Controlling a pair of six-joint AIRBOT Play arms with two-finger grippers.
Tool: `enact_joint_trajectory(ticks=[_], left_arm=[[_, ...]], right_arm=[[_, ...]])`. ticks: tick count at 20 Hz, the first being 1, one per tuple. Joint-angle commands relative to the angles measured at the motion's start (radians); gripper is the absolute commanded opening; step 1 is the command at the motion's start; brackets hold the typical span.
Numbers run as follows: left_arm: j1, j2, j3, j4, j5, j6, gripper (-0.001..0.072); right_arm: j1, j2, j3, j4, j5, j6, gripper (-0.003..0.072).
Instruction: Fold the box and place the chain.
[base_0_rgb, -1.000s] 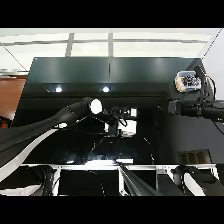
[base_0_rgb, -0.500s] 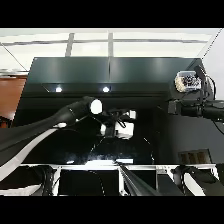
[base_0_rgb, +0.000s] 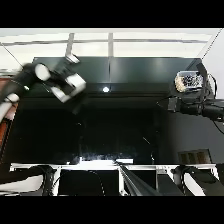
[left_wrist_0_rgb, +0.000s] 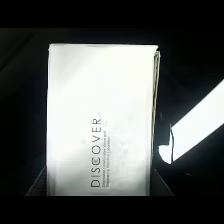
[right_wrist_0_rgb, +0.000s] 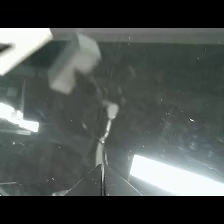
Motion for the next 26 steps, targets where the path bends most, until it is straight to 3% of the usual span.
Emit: enact_joint_trajectory(ticks=[1,5,8,14,15,16,17,20,23,25,26], left_arm=[[0.256,-0.119,0.192,0.024,0.049,-0.226,0.0202],[0.375,-0.348,0.462,-0.03,-0.032,-0.285,0.0202],[0.409,-0.478,0.585,-0.093,0.003,-0.285,0.0202],[0.406,-0.697,0.798,-0.113,-0.035,-0.261,0.0204],[0.406,-0.703,0.803,-0.112,-0.037,-0.261,0.0221],[0.406,-0.703,0.803,-0.112,-0.034,-0.261,0.0412],[0.406,-0.698,0.808,-0.112,-0.034,-0.266,0.0714],[0.406,-0.653,0.842,-0.109,-0.143,-0.269,0.0715],[0.407,-0.556,0.842,-0.09,-0.332,-0.275,0.0707],[0.407,-0.486,0.837,-0.074,-0.484,-0.352,0.0684],[0.41,-0.454,0.82,-0.074,-0.591,-0.422,0.0613]], right_arm=[[0.003,0.0,0.0,0.018,-0.026,0.002,0.0023],[0.003,0.0,0.0,0.021,-0.04,0.04,0.0023],[0.003,0.0,0.0,0.015,-0.046,0.042,0.0023],[0.003,0.0,0.0,0.01,-0.117,0.043,0.0023],[0.003,0.0,0.0,0.009,-0.132,0.043,0.0023],[0.003,0.0,0.0,0.009,-0.146,0.043,0.0023],[0.003,0.0,0.0,0.006,-0.154,0.043,0.0023],[0.003,0.0,0.0,-0.001,-0.163,0.044,0.0023],[0.002,0.0,0.01,0.017,-0.189,0.041,0.0023],[0.002,0.0,0.013,0.017,-0.191,0.023,0.0023],[0.002,0.0,0.013,0.017,-0.186,0.016,0.0023]])
